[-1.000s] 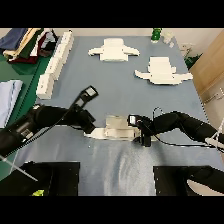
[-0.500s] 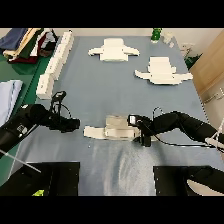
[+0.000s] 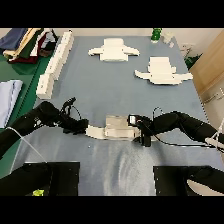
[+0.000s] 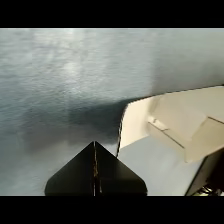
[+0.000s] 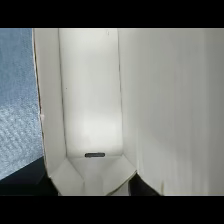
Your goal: Fold the box.
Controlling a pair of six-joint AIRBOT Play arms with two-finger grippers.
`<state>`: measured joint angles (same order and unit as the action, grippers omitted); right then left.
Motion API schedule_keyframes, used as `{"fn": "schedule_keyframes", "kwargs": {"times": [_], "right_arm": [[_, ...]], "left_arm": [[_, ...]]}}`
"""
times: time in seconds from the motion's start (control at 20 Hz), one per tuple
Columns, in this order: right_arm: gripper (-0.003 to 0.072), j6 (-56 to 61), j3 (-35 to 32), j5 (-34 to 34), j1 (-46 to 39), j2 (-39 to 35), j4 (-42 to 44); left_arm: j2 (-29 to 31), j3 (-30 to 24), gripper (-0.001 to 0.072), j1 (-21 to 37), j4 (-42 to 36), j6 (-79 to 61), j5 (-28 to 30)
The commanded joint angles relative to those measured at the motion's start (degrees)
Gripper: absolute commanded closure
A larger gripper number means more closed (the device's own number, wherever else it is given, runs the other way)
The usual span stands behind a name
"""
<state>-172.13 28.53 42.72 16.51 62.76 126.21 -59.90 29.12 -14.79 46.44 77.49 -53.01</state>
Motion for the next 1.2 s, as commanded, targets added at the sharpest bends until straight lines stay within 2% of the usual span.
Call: {"fn": "schedule_keyframes", "kwargs": {"times": [0.0, 0.15, 0.3, 0.4, 0.5, 0.75, 0.9, 1.05, 1.1, 1.15], "right_arm": [[0.0293, 0.0, 0.0, 0.0, 0.0, 0.0, 0.0], [0.0293, 0.0, 0.0, 0.0, 0.0, 0.0, 0.0], [0.0293, 0.0, 0.0, 0.0, 0.0, 0.0, 0.0], [0.0293, 0.0, 0.0, 0.0, 0.0, 0.0, 0.0], [0.0293, 0.0, 0.0, 0.0, 0.0, 0.0, 0.0], [0.0293, 0.0, 0.0, 0.0, 0.0, 0.0, 0.0], [0.0293, 0.0, 0.0, 0.0, 0.0, 0.0, 0.0], [0.0293, 0.0, 0.0, 0.0, 0.0, 0.0, 0.0], [0.0293, 0.0, 0.0, 0.0, 0.0, 0.0, 0.0], [0.0293, 0.0, 0.0, 0.0, 0.0, 0.0, 0.0]], "left_arm": [[-0.3, -0.1, 0.0696, 0.1, -5.4, -3.6, -1.5], [-0.3, -1.3, 0.0696, -2.4, -6.0, -3.6, -0.7], [-0.3, -2.3, 0.0696, -5.5, -4.6, -2.6, 2.5], [-0.3, -2.3, 0.0696, -6.0, -6.4, -2.7, 4.1], [-0.3, -2.3, 0.0695, -6.0, -8.9, -4.2, 3.6], [-0.3, -2.2, 0.0696, -5.9, -9.7, -4.7, 3.4], [-0.1, -1.4, 0.0696, -5.9, -13.9, -8.2, 1.9], [0.1, -0.5, 0.0692, -5.9, -13.9, -8.0, 1.6], [0.1, -0.5, 0.0573, -5.9, -13.9, -8.0, 1.5], [0.1, -0.5, 0.0213, -5.9, -13.9, -7.0, 1.5]]}}
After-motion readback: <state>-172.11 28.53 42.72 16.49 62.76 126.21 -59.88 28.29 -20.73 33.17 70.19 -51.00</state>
